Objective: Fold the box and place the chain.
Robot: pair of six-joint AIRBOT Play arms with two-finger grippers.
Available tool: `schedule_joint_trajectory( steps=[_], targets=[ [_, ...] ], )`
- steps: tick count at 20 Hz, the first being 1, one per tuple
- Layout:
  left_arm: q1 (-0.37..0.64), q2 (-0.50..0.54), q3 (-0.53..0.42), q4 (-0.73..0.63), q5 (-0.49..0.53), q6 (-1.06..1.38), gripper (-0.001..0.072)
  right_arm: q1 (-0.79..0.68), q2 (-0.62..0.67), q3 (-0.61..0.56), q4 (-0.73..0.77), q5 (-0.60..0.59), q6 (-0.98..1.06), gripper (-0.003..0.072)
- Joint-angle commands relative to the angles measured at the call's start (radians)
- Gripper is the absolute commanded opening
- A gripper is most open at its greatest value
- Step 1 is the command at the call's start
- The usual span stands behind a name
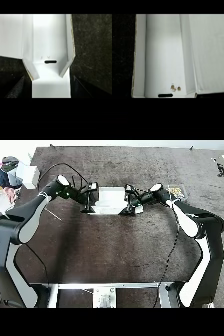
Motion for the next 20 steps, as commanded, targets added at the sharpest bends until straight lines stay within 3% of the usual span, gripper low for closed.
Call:
schedule_joint_trajectory(
  steps=[1,2,5,7,13,14,18,20],
  targets=[
    [-0.019,0.000,-0.014,-0.008,0.041,0.011,0.0678,0.001,0.000,0.000,0.000,0.000,0.000,0.0439],
    [-0.019,0.000,-0.014,-0.008,0.042,0.008,0.0677,0.001,0.000,0.000,0.000,0.000,0.000,0.0439],
    [-0.019,0.000,-0.014,-0.008,0.038,0.007,0.0438,0.001,0.000,0.000,0.000,0.000,0.000,0.0439],
    [-0.019,0.000,-0.014,-0.008,0.038,0.003,0.0344,0.001,0.000,0.000,0.000,0.000,0.000,0.0439],
    [-0.021,0.000,-0.014,-0.080,0.026,0.001,0.0333,0.001,0.000,0.000,0.000,0.000,0.000,0.0439],
    [-0.021,0.000,-0.014,-0.095,0.022,0.002,0.0119,0.001,0.001,0.000,0.000,0.000,0.000,0.0439],
    [-0.021,-0.002,-0.014,-0.100,0.000,0.004,0.0107,0.001,0.000,0.000,0.000,0.000,0.000,0.0439],
    [-0.021,-0.009,-0.018,-0.117,0.000,0.006,0.0144,0.001,0.000,0.000,0.000,0.000,0.000,0.0439]
  ],
)
